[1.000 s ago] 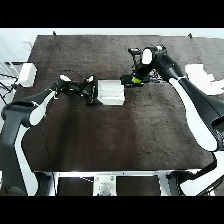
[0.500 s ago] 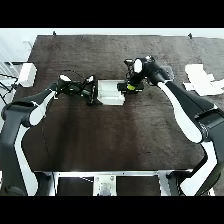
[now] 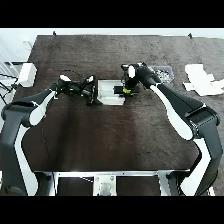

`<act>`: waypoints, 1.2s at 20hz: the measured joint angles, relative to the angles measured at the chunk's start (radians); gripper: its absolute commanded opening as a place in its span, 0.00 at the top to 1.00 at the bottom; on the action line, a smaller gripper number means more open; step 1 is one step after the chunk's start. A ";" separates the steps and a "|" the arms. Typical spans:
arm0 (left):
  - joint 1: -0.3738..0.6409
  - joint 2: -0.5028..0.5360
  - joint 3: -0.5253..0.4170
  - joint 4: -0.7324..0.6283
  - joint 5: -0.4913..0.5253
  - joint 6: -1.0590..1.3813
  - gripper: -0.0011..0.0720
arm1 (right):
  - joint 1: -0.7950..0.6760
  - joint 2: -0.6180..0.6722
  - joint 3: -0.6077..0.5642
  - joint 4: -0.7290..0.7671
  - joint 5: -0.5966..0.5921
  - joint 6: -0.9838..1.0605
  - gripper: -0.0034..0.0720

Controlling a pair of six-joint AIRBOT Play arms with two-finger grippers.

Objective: Fold the box and place the chain.

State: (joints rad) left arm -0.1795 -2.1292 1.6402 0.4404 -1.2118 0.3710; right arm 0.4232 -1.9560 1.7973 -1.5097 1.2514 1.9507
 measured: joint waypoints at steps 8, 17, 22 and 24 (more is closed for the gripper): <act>0.000 0.000 0.000 0.000 0.000 0.000 0.26 | 0.005 -0.016 0.027 -0.024 0.024 0.023 0.66; -0.001 0.000 0.000 -0.002 -0.001 -0.003 0.26 | 0.021 -0.045 0.030 -0.032 0.047 0.040 0.94; -0.001 0.000 0.000 0.001 0.001 0.003 0.26 | 0.025 -0.052 0.035 -0.039 0.044 0.040 0.75; 0.000 0.000 0.000 0.001 0.001 0.003 0.26 | 0.026 -0.053 0.044 -0.037 0.044 0.040 0.75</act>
